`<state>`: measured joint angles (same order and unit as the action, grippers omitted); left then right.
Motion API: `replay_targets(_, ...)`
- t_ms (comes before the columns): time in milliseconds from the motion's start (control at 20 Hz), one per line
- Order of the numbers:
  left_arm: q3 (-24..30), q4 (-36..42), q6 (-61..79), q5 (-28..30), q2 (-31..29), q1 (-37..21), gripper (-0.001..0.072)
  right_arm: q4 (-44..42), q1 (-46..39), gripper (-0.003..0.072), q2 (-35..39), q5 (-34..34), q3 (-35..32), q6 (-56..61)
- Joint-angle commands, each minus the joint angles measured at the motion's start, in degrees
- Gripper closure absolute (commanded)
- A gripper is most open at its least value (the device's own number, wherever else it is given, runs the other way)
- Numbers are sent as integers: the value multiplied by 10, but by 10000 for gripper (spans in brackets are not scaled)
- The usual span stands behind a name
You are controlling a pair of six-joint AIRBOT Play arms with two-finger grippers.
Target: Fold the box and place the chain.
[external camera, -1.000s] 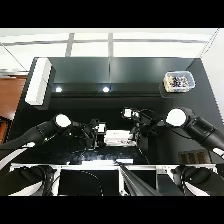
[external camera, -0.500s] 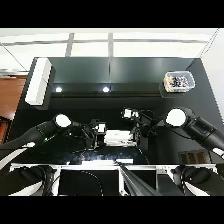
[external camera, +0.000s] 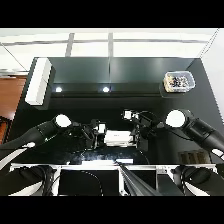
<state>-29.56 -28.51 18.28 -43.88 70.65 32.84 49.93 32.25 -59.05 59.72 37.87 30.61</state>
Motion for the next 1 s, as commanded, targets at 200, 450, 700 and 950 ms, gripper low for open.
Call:
replay_targets(200, 0, 0, 0, 0, 0, 0, 270, -2, 11, 400, 0, -15, -2, 0)
replay_targets(450, 0, 0, 0, 0, 0, 0, 270, 0, 11, 403, -1, -16, -3, 0)
replay_targets(700, 0, 0, 0, 0, 0, 0, 270, 1, 11, 404, -2, -23, -9, 0)
replay_targets(950, 0, 0, 0, 0, 0, 0, 270, 13, 11, 404, -2, -27, -9, 0)
